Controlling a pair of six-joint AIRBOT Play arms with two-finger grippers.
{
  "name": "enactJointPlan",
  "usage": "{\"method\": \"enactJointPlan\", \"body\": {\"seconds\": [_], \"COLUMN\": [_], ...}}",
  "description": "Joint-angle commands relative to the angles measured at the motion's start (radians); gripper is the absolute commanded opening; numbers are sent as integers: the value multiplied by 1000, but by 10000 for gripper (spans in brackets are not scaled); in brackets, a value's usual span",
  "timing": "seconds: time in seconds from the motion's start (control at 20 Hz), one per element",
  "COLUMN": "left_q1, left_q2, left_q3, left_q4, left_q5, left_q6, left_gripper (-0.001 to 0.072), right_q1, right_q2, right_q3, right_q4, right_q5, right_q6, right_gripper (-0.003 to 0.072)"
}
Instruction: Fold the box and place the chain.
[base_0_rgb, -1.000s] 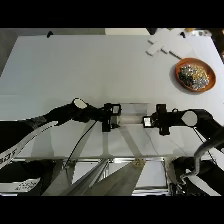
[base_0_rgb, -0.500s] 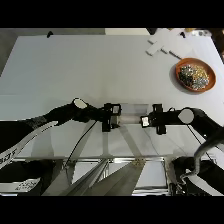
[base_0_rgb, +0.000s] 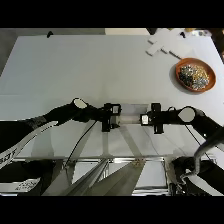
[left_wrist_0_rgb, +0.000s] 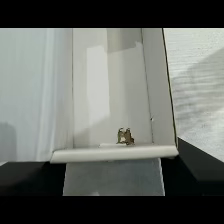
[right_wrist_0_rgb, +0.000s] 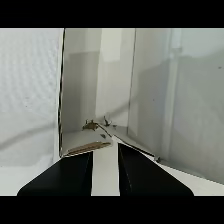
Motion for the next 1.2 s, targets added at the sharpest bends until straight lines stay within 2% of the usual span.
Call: {"method": "enactJointPlan", "body": {"seconds": [0.0, 0.1, 0.2, 0.4, 0.45, 0.5, 0.55, 0.7, 0.75, 0.8, 0.85, 0.9, 0.95, 1.15], "left_q1": [0, 0, 0, 0, 0, 0, 0, 0, 0, 0, 0, 0, 0, 0], "left_q2": [0, 0, 0, 0, 0, 0, 0, 0, 0, 0, 0, 0, 0, 0], "left_q3": [0, 0, 0, 0, 0, 0, 0, 0, 0, 0, 0, 0, 0, 0], "left_q4": [-1, -1, -1, -1, -1, -1, -1, -1, -1, -1, -1, -1, -1, -1], "left_q5": [1, 1, 1, 1, 1, 1, 1, 1, 1, 1, 1, 1, 1, 1], "left_q6": [0, 0, 0, 0, 0, 0, 0, 0, 0, 0, 0, 0, 0, 0], "left_gripper": [11, 11, 11, 11, 11, 11, 11, 11, 11, 11, 11, 11, 11, 11], "right_q1": [1, 1, 1, 1, 1, 1, 1, 1, 1, 1, 1, 0, 0, -18], "right_q2": [-2, -2, -2, -6, -10, -11, -12, -10, -6, 5, 21, 40, 60, 155], "right_q3": [0, 0, 0, -1, -3, -7, -8, -8, -8, -8, -8, -8, -8, -8], "right_q4": [76, 114, 122, 121, 121, 121, 121, 116, 111, 95, 62, 11, -48, -300], "right_q5": [2, 3, 3, 13, 13, 12, 10, -6, -10, -9, -8, -8, -8, 2], "right_q6": [-8, -8, -8, -8, -8, -8, -8, -1, 26, 90, 186, 318, 449, 1013], "right_gripper": [152, 177, 304, 335, 408, 531, 622, 624, 602, 513, 364, 159, 14, 16]}}
